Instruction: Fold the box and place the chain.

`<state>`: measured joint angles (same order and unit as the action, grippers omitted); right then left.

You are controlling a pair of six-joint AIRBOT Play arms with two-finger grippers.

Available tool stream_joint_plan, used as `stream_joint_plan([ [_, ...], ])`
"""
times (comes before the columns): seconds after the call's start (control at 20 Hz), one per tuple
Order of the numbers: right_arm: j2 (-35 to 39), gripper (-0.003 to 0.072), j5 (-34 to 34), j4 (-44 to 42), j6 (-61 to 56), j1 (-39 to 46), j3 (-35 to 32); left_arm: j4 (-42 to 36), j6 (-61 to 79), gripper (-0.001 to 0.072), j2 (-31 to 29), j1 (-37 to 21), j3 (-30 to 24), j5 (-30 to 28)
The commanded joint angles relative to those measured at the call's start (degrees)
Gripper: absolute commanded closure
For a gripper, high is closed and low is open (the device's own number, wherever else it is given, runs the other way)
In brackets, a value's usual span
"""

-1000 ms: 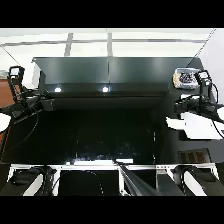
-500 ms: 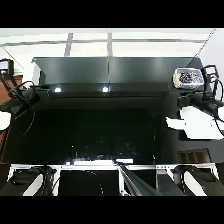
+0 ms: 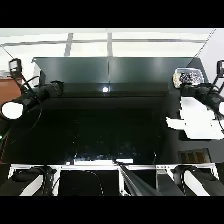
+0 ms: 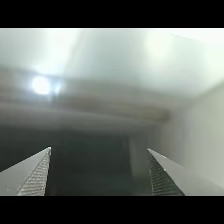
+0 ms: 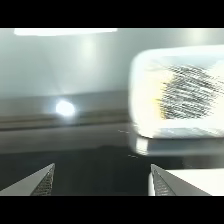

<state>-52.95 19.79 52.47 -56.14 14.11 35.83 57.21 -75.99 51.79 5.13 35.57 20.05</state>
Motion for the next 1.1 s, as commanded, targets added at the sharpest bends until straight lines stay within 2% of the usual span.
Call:
stream_joint_plan([
  [0.0, -4.5, -0.0034, 4.0, 20.5, -15.4, 12.4, 4.5, 5.1, 0.8, -0.0006, 3.3, 0.2, 4.1, 16.5],
  [0.1, -9.2, -0.0034, 5.3, 30.9, -24.2, 25.4, 9.9, 17.9, -4.0, -0.0005, 4.3, 0.3, 7.1, 26.6],
  [0.2, -12.9, -0.0034, 1.1, 35.8, -37.2, 38.2, 12.9, 24.9, -10.2, -0.0005, 4.6, 0.3, 7.8, 32.9],
  [0.3, -14.2, -0.0034, -1.3, 35.6, -47.7, 48.5, 13.1, 29.8, -19.1, -0.0005, 5.1, 0.3, 7.8, 36.2],
  [0.45, -17.1, -0.0034, -0.6, 36.0, -49.6, 56.0, 14.7, 30.6, -22.7, -0.0005, 6.0, 0.4, 7.8, 36.4],
  [0.55, -23.4, -0.0034, 7.9, 35.8, -44.8, 57.1, 20.9, 30.6, -22.7, -0.0005, 6.7, 0.3, 7.8, 35.5],
  [0.65, -32.2, -0.0034, 21.7, 29.4, -29.8, 56.4, 31.4, 30.6, -22.7, -0.0005, 7.6, 0.3, 7.8, 35.5],
  [0.75, -41.5, -0.0034, 39.9, 14.3, -11.1, 56.4, 43.1, 30.1, -22.7, -0.0005, 8.2, 0.4, 7.8, 35.5],
  [0.85, -49.4, -0.0034, 57.0, -0.8, -1.4, 56.3, 52.3, 29.5, -22.6, -0.0005, 8.4, 0.3, 7.8, 35.2],
  [0.9, -51.9, -0.0034, 61.7, -3.4, -0.7, 55.8, 54.8, 29.2, -22.6, -0.0005, 8.4, 0.3, 7.8, 34.9],
  [0.95, -53.0, -0.0034, 63.6, -2.4, -0.7, 55.0, 55.6, 29.0, -22.6, -0.0004, 8.4, 0.4, 7.8, 34.5],
  [1.05, -53.4, -0.0034, 65.2, 5.0, 1.4, 52.7, 55.6, 28.6, -22.6, -0.0004, 8.4, 0.4, 7.8, 33.9],
])
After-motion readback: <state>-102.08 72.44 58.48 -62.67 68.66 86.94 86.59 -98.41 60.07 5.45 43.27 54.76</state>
